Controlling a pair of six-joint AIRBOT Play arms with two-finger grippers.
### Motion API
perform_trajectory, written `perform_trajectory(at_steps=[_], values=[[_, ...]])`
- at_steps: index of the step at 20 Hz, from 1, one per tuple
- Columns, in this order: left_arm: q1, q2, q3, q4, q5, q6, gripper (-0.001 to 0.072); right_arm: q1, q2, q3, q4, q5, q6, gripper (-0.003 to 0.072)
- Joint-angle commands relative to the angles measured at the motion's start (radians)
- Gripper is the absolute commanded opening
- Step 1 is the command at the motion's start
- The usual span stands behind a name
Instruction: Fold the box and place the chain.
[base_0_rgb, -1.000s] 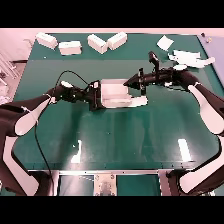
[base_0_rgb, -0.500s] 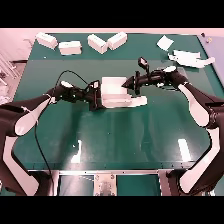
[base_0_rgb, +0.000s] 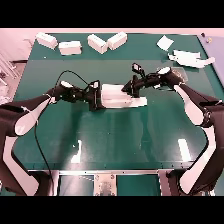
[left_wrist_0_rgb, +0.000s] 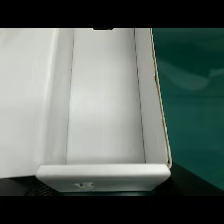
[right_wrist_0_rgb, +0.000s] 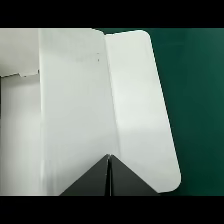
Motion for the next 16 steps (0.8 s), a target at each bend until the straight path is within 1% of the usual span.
perform_trajectory(at_steps=[1, 2, 4, 7, 8, 10, 12, 13, 14, 15, 16], values=[[0.000, 0.000, 0.001, -0.002, 0.002, -0.001, 0.0580, -0.010, 0.034, 0.063, 0.018, 0.109, 0.068, 0.0011], [0.000, 0.000, 0.001, -0.002, 0.002, -0.001, 0.0580, -0.020, 0.056, 0.076, 0.013, 0.144, 0.087, 0.0011], [0.000, 0.000, 0.001, -0.002, 0.002, -0.001, 0.0580, -0.050, 0.116, 0.078, 0.007, 0.172, 0.126, 0.0007], [0.000, 0.000, 0.001, -0.002, 0.002, -0.001, 0.0580, -0.104, 0.196, 0.065, -0.112, 0.172, 0.195, 0.0005], [0.000, 0.000, 0.001, -0.002, 0.002, -0.001, 0.0580, -0.117, 0.219, 0.041, -0.139, 0.172, 0.205, 0.0005], [0.000, 0.000, 0.001, -0.002, 0.002, -0.001, 0.0580, -0.133, 0.282, -0.060, -0.176, 0.136, 0.204, 0.0005], [0.000, 0.000, 0.001, -0.002, 0.002, -0.001, 0.0580, -0.132, 0.376, -0.224, -0.186, 0.000, 0.157, 0.0005], [0.000, 0.000, 0.001, -0.002, 0.002, -0.001, 0.0580, -0.126, 0.437, -0.330, -0.182, -0.108, 0.121, 0.0005], [0.000, 0.000, 0.001, -0.002, 0.002, -0.001, 0.0580, -0.119, 0.497, -0.435, -0.161, -0.223, 0.094, 0.0005], [0.000, 0.000, 0.001, -0.002, 0.002, -0.001, 0.0580, -0.117, 0.543, -0.525, -0.116, -0.302, 0.058, 0.0007], [0.000, 0.000, 0.001, -0.002, 0.002, -0.001, 0.0580, -0.117, 0.574, -0.596, -0.072, -0.347, 0.023, 0.0010]])
